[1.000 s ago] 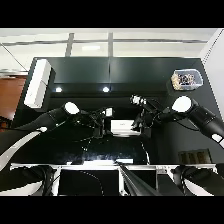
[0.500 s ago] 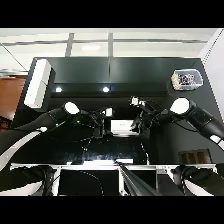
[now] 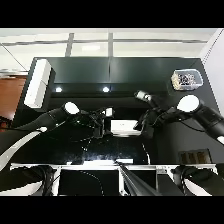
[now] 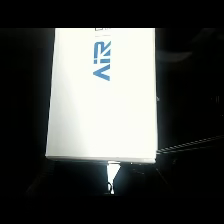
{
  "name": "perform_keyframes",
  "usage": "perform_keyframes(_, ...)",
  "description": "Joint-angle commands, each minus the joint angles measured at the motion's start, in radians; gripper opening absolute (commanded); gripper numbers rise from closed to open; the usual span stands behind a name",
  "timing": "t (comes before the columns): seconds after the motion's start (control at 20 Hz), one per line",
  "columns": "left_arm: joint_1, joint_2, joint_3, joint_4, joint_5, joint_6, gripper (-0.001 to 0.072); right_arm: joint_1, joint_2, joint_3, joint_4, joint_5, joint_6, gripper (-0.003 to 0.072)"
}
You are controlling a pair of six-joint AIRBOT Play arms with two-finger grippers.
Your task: Fold the box and place the chain.
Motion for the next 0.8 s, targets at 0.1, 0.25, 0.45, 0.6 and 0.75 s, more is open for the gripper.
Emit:
perform_keyframes(0.1, -0.001, -0.001, 0.0, 0.0, 0.0, 0.001, 0.0407, -0.157, 0.026, -0.108, 0.247, 0.044, 0.277, 0.0029)
perform_keyframes(0.25, -0.001, -0.001, 0.0, 0.001, 0.0, 0.001, 0.0407, -0.115, -0.002, -0.198, 0.445, -0.088, 0.315, 0.003)
perform_keyframes(0.45, -0.001, -0.001, 0.0, 0.001, 0.0, 0.001, 0.0407, -0.055, -0.055, -0.201, 0.452, -0.18, 0.356, 0.003)
perform_keyframes(0.6, -0.001, -0.001, 0.0, 0.001, 0.0, 0.001, 0.0407, -0.055, -0.083, -0.203, 0.367, -0.224, 0.425, 0.0031)
perform_keyframes(0.75, -0.001, -0.001, 0.0, 0.001, 0.0, 0.001, 0.0407, -0.055, -0.114, -0.204, 0.318, -0.235, 0.447, 0.003)
